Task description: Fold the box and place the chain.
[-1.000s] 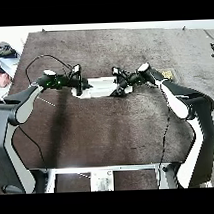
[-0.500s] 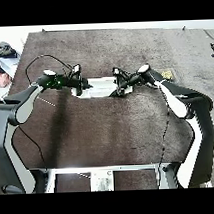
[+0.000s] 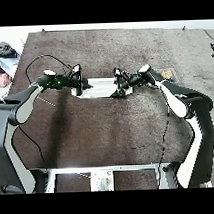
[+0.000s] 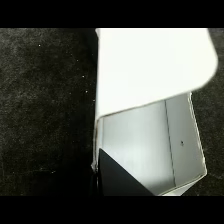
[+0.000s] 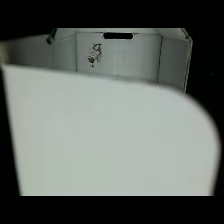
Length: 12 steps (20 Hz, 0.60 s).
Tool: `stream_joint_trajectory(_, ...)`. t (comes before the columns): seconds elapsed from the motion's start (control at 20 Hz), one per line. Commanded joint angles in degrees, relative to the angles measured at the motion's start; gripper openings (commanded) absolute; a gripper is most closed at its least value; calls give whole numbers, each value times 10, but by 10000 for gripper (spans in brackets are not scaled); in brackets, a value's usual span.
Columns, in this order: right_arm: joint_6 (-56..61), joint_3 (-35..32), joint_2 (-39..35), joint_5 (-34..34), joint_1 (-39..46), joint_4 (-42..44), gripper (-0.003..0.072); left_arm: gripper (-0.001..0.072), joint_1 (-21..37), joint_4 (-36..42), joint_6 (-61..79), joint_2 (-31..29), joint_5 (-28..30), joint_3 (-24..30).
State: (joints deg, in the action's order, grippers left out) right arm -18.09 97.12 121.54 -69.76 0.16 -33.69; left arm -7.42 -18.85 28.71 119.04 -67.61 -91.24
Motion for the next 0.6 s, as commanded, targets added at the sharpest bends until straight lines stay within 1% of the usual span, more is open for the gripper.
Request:
stream_joint_trajectory(0.0,-3,0,0,-6,6,7,604,13,0,0,0,0,1,0)
stream_joint_trajectory(0.55,-1,0,7,-3,9,44,604,13,0,0,0,0,1,0)
